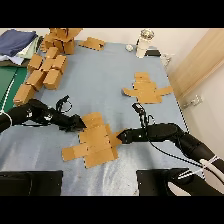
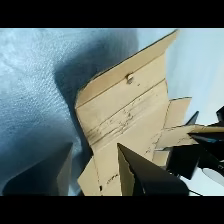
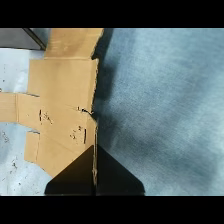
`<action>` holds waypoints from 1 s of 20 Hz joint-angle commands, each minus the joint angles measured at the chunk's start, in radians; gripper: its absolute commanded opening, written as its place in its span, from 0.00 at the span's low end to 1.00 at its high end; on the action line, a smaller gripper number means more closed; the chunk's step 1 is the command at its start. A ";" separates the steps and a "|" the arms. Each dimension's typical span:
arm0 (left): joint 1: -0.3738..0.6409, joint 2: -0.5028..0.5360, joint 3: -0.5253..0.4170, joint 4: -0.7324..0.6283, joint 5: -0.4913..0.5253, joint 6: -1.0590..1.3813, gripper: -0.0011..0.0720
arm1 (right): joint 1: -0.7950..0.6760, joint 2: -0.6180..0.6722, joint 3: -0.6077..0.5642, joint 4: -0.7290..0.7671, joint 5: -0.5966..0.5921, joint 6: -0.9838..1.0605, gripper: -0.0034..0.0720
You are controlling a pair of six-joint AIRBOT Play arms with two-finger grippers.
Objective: Fold the box.
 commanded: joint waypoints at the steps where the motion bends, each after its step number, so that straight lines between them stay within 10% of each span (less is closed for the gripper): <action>1: 0.002 -0.022 0.000 -0.132 -0.026 0.109 0.60 | 0.003 0.000 0.000 0.001 -0.009 0.006 0.05; 14: 0.002 -0.026 0.000 -0.193 -0.155 0.281 0.56 | 0.003 0.000 0.000 -0.005 0.012 0.006 0.05; 16: 0.002 -0.026 0.000 -0.196 -0.160 0.321 0.34 | 0.003 0.000 0.000 -0.006 0.018 0.006 0.05; 20: 0.002 -0.027 0.000 -0.236 -0.163 0.406 0.32 | 0.003 0.000 0.000 -0.006 0.018 0.006 0.04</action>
